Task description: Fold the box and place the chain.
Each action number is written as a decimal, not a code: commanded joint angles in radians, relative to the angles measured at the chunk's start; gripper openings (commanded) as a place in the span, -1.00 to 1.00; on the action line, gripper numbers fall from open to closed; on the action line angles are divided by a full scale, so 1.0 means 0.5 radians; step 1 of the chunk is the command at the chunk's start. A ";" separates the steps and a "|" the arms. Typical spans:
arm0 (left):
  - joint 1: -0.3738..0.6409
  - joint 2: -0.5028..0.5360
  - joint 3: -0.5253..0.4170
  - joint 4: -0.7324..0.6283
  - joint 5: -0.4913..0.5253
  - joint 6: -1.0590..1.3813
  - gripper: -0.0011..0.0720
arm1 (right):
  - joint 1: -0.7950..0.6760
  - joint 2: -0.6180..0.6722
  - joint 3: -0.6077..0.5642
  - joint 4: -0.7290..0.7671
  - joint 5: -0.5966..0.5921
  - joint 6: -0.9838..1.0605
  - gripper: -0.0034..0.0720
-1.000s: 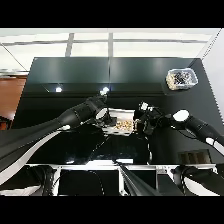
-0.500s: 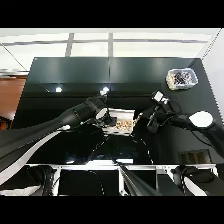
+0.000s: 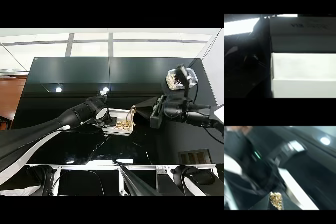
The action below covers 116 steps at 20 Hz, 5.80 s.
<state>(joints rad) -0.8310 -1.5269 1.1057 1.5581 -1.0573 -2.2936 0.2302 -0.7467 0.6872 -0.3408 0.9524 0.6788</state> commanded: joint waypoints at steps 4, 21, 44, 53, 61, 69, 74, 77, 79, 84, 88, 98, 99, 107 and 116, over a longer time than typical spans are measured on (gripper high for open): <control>0.001 0.002 0.001 0.000 0.001 0.000 -0.89 | 0.005 -0.108 0.011 -0.064 0.072 0.346 -0.86; 0.001 -0.001 -0.001 -0.006 -0.005 -0.001 -0.89 | -0.594 -0.381 0.154 -0.800 0.473 0.639 0.06; 1.010 1.189 -0.510 -0.510 -0.169 1.582 0.37 | -0.594 -0.381 0.153 -0.847 0.494 0.640 0.06; 1.418 1.001 -1.041 -1.942 -0.046 4.225 1.00 | -0.593 -0.381 0.152 -0.846 0.494 0.642 0.07; 1.093 0.603 -0.931 -1.838 0.275 4.851 0.99 | -0.592 -0.381 0.152 -0.846 0.455 0.672 0.07; 0.904 0.244 -0.748 -1.933 0.362 5.017 0.98 | -0.591 -0.381 0.152 -0.846 0.428 0.673 0.06; 0.843 0.192 -0.677 -1.927 0.333 5.017 0.98 | -0.591 -0.381 0.152 -0.846 0.430 0.673 0.07; 0.819 0.192 -0.677 -1.929 0.333 5.017 0.98 | -0.591 -0.381 0.147 -0.845 0.427 0.672 0.07; 0.803 0.192 -0.677 -1.926 0.333 5.017 0.98 | -0.591 -0.381 0.137 -0.846 0.428 0.672 0.07; 0.793 0.192 -0.677 -1.951 0.336 5.017 0.98 | -0.591 -0.381 0.133 -0.846 0.428 0.672 0.06; 0.792 0.191 -0.677 -1.988 0.342 5.018 0.92 | -0.569 -0.381 0.133 -0.846 0.359 0.671 0.07; 0.740 0.190 -0.676 -1.981 0.429 5.017 0.36 | -0.005 -0.686 0.253 -0.812 -0.594 0.776 0.99; 0.740 0.190 -0.676 -1.981 0.432 5.016 0.36 | 0.052 -0.768 0.269 -0.791 -0.602 0.743 0.98; 0.741 0.191 -0.676 -1.981 0.429 5.016 0.36 | 0.153 -0.837 0.379 -0.866 -0.059 0.137 0.97; 0.741 0.191 -0.676 -1.981 0.430 5.016 0.36 | 0.227 -0.939 0.376 -0.868 0.060 -0.529 0.97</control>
<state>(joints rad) -0.4603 -1.4311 0.7673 0.5671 -0.8425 0.2142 0.3298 -1.1965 0.8738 -0.7876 0.9615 0.4892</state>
